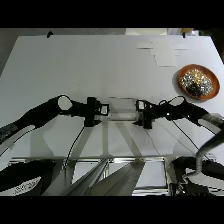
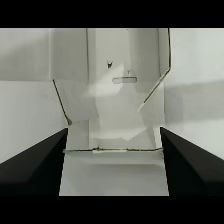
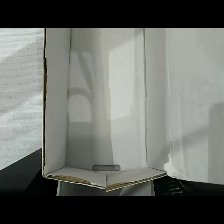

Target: Fold the box and place the chain.

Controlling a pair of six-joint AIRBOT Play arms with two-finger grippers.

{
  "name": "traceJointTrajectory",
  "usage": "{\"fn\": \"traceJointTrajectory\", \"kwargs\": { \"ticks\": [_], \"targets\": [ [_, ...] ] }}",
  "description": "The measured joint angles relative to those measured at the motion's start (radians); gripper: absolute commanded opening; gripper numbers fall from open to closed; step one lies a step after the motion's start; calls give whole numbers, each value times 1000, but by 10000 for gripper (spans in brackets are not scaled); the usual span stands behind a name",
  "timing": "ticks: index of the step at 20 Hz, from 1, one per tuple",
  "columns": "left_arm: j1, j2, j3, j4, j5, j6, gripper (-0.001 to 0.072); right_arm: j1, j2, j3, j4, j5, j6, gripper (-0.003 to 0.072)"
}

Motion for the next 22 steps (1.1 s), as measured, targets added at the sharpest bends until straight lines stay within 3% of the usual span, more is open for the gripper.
{"fn": "traceJointTrajectory", "kwargs": {
  "ticks": [9,12,15,18,19,22],
  "targets": [
    [3,64,12,-29,-51,-54,619,0,0,0,-1,2,-1,297],
    [10,75,63,-29,-79,-135,424,0,0,0,-1,2,-1,297],
    [13,37,149,-19,-121,-211,183,0,0,0,-1,2,-1,297],
    [13,-9,223,15,-178,-267,104,0,0,0,-1,2,-1,297],
    [14,-21,236,33,-200,-277,34,0,0,0,-1,2,-1,297],
    [24,-57,258,89,-294,-290,10,0,0,0,-1,2,-1,297]
  ]
}}
